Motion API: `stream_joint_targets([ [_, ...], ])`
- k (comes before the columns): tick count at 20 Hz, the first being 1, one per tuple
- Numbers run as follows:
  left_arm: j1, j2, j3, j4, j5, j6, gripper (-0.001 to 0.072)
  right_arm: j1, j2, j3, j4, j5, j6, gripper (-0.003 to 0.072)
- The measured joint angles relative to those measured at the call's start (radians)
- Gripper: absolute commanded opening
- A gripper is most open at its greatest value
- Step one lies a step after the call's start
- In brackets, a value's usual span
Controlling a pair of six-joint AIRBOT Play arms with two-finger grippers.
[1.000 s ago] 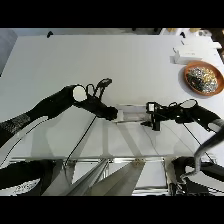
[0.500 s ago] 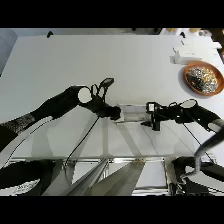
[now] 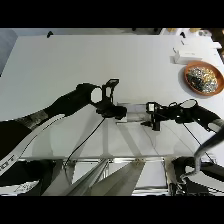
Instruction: Fold the box and place the chain.
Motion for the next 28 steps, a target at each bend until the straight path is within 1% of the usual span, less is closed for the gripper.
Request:
stream_joint_targets([
  [1,-0.006,-0.011,0.011,0.008,-0.004,-0.017,0.0293,0.0,0.0,0.0,0.0,0.0,0.0,0.0414],
  [2,-0.012,-0.023,0.019,0.017,-0.008,-0.033,0.0268,0.0,0.0,0.0,0.0,0.0,0.0,0.0414],
  [9,-0.035,-0.063,0.043,0.06,-0.028,-0.165,0.0264,0.0,0.0,0.0,0.0,0.0,0.0,0.0414],
  [11,-0.036,-0.068,0.05,0.066,-0.044,-0.194,0.0196,0.0,0.0,0.0,0.0,0.0,0.0,0.0414],
  [13,-0.038,-0.079,0.079,0.072,-0.079,-0.212,0.0196,0.0,0.0,0.0,0.0,0.001,-0.001,0.0414],
  [17,-0.05,-0.126,0.172,0.106,-0.164,-0.28,0.0196,0.0,0.0,0.0,0.0,0.002,0.001,0.0414],
  [19,-0.058,-0.15,0.203,0.117,-0.187,-0.312,0.0196,-0.001,0.0,0.001,0.0,0.0,0.002,0.0414],
  [26,-0.088,-0.212,0.236,0.164,-0.216,-0.404,0.0186,-0.001,0.0,0.001,-0.002,-0.001,-0.001,0.0414],
  [27,-0.09,-0.216,0.238,0.171,-0.223,-0.425,0.0144,0.0,0.0,0.001,-0.001,-0.002,-0.001,0.0414],
  [28,-0.091,-0.219,0.239,0.176,-0.229,-0.443,0.0136,0.0,0.0,0.001,-0.001,-0.001,-0.001,0.0414],
])
